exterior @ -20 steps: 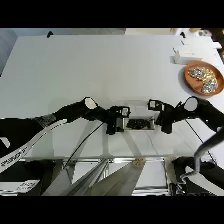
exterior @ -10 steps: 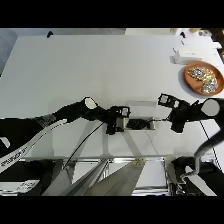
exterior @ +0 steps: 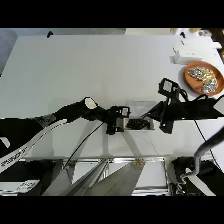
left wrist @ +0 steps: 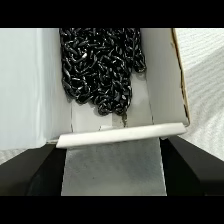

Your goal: Fold the box and place the chain.

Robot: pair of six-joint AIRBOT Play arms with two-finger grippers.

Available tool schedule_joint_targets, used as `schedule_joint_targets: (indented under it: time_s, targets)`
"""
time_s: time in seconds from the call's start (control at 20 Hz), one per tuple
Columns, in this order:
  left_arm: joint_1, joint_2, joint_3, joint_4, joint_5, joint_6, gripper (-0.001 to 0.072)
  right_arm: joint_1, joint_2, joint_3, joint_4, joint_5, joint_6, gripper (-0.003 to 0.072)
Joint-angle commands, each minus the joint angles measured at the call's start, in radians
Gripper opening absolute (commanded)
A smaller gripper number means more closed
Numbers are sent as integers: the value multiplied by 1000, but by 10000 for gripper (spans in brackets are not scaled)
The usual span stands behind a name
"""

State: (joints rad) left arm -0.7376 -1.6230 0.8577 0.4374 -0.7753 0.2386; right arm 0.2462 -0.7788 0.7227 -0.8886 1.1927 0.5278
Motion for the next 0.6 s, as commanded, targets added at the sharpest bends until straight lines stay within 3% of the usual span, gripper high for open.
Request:
schedule_joint_targets:
  time_s: [0.0,0.2,0.55]
  targets:
    - [0,1,0,0,0,0,272,99,-80,9,59,-64,32,13]
    - [0,1,0,0,0,0,272,124,-196,9,39,-115,128,14]
    - [0,1,0,0,0,0,272,172,-288,9,19,-160,167,17]
